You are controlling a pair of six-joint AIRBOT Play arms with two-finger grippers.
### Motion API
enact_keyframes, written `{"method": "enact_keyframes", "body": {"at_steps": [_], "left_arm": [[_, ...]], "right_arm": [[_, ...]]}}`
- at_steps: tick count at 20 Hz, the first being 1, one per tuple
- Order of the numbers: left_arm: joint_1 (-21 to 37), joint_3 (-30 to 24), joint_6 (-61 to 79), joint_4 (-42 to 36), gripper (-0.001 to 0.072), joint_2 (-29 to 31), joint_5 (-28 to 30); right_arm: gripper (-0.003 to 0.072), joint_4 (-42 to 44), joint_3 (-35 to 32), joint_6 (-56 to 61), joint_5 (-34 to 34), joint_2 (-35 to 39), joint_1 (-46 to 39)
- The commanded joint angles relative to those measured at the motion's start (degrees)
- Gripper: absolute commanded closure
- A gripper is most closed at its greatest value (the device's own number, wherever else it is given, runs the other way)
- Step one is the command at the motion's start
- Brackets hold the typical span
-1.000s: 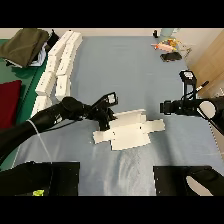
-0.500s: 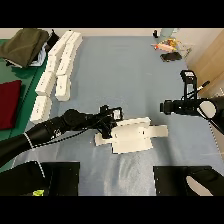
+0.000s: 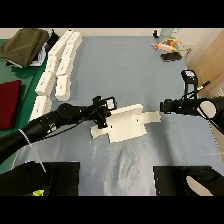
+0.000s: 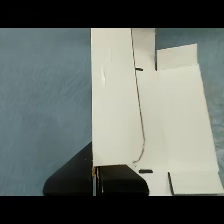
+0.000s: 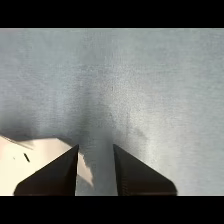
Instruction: Fold the box.
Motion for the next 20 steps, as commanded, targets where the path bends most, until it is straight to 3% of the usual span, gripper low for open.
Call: {"method": "enact_keyframes", "body": {"at_steps": [1,9,15,20], "left_arm": [[7.56,2.64,0.48,0.74,0.0698,-0.81,-11.74],[8.26,3.45,1.92,2.75,0.0697,-7.54,-21.09],[7.91,3.17,1.88,2.32,0.0698,-7.82,-21.05],[8.07,3.21,1.88,2.32,0.0697,-6.78,-24.85]], "right_arm": [[0.034,0.07,0.02,1.6,-1.64,-0.02,-0.02],[0.034,0.09,0.02,3.58,-3.04,-0.07,0.0],[0.034,0.11,-0.39,3.61,-3.87,-0.39,0.0],[0.034,1.6,-0.61,3.58,-3.96,-2.56,0.13]]}}
